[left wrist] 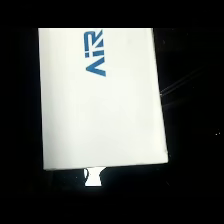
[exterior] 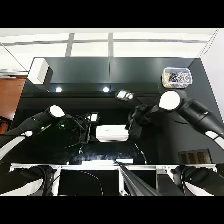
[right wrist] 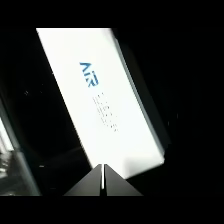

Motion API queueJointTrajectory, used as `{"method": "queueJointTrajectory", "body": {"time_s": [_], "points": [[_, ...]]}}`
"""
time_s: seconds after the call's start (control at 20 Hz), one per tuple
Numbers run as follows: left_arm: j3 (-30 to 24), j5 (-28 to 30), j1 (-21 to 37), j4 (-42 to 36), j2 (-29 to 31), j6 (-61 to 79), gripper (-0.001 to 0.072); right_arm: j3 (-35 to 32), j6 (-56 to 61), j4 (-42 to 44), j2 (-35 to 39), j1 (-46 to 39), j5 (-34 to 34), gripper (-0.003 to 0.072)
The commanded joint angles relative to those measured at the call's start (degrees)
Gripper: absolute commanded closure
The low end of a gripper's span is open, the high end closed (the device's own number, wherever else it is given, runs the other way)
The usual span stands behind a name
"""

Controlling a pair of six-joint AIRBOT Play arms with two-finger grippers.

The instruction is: Fold the box and place the chain.

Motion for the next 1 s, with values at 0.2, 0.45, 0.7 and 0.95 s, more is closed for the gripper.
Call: {"method": "queueJointTrajectory", "body": {"time_s": [0.2,0.45,0.7,0.95], "points": [[0.0,0.0,0.0,0.0,0.0,0.1,0.0305,-13.5,12.5,37.5,-2.5,-4.0,-8.2,0.0670],[0.0,0.0,0.0,0.0,0.0,0.1,0.0305,-13.5,12.4,37.9,-11.9,-2.4,-10.4,0.0670],[0.0,0.0,0.0,0.0,0.0,0.1,0.0305,-13.5,11.9,35.5,-14.8,-2.4,-11.2,0.0670],[0.1,-2.0,0.0,-0.4,0.0,0.0,0.0304,-10.8,8.0,35.8,-13.7,-3.7,-4.5,0.0670]]}}
